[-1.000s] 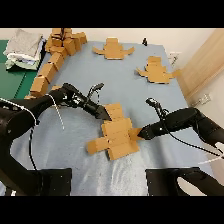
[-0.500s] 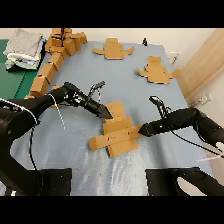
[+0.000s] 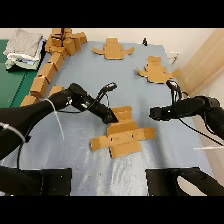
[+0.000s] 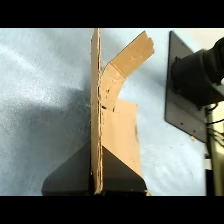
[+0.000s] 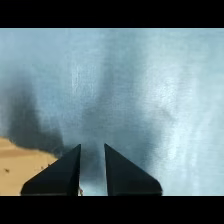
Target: Fold the box.
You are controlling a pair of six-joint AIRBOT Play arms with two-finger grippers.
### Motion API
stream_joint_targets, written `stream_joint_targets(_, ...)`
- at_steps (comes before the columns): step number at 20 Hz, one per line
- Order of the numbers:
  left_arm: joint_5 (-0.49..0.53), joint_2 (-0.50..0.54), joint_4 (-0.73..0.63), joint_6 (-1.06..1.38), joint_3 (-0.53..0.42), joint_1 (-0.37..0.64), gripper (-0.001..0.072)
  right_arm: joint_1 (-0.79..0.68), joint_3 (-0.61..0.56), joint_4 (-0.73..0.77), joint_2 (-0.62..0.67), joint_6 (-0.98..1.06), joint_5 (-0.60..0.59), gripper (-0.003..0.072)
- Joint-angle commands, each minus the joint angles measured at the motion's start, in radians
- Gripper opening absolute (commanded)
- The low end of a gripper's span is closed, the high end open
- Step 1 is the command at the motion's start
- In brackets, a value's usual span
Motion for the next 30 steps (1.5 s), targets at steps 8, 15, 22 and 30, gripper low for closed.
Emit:
stream_joint_targets(8, 0.355, 0.205, -0.063, 0.407, -0.211, -0.122, 0.001, -0.004, 0.027, 0.056, -0.085, 0.07, 0.077, 0.0004)
stream_joint_targets(15, 0.39, 0.196, 0.017, 0.422, -0.188, -0.123, 0.0011, 0.073, 0.035, 0.159, -0.086, -0.027, -0.168, 0.0004)
stream_joint_targets(22, 0.419, 0.16, 0.023, 0.413, -0.188, -0.123, 0.0011, 0.178, 0.006, 0.138, -0.089, 0.014, -0.21, 0.0004)
stream_joint_targets(30, 0.371, 0.164, 0.014, 0.361, -0.188, -0.123, 0.0012, 0.196, -0.113, 0.051, -0.178, 0.021, -0.019, 0.0004)
